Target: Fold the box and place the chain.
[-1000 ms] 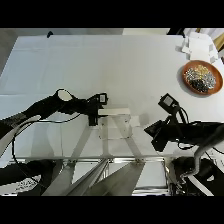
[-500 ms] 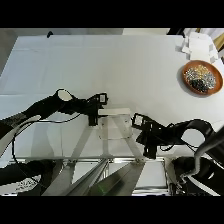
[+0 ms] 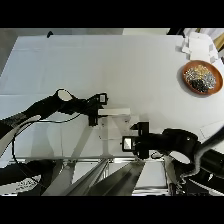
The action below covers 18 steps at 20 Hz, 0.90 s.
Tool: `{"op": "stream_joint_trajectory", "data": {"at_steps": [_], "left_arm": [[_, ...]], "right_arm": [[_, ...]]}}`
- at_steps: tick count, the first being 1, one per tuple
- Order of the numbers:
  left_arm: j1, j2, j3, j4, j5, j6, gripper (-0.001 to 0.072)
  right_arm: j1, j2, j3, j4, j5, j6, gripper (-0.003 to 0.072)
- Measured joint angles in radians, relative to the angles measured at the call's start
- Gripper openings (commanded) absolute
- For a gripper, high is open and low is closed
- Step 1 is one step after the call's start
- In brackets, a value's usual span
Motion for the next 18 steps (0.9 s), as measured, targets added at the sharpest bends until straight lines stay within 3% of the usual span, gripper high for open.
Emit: {"op": "stream_joint_trajectory", "data": {"at_steps": [10,18], "left_arm": [[0.0,0.0,0.0,0.0,-0.006,0.0,0.001],[0.0,0.0,0.0,0.0,-0.007,0.0,0.001]], "right_arm": [[0.064,-0.156,-0.066,-0.088,-0.219,0.006,0.069],[-0.028,-0.174,-0.056,-0.099,-0.269,0.007,0.0689]]}}
